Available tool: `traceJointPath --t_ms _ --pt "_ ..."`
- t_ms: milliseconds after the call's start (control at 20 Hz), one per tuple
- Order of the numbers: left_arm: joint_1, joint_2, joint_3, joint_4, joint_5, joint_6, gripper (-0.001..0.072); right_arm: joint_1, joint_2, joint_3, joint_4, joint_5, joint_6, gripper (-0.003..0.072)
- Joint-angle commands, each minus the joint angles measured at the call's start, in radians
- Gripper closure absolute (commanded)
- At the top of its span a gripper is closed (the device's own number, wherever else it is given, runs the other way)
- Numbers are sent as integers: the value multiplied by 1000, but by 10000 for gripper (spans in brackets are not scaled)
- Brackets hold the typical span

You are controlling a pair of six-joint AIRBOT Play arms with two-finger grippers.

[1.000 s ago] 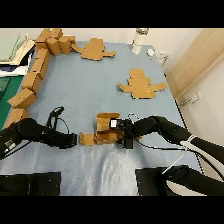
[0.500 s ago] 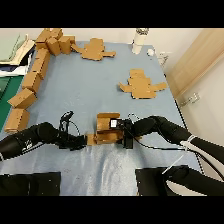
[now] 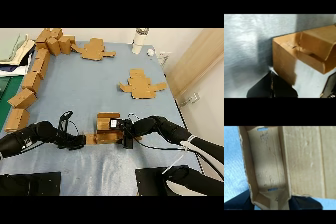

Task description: Fold the box.

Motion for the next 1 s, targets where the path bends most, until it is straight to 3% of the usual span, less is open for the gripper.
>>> traceJointPath --t_ms 0,200,500,950 --pt "69 44 26 43 -45 -4 697 0 0 0 0 1 0 157" --pt "97 63 52 60 -15 -4 697 0 0 0 0 1 0 157" --pt "89 13 52 40 10 8 697 0 0 0 0 1 0 156" --pt "21 -27 52 18 37 19 697 0 0 0 0 1 0 156"
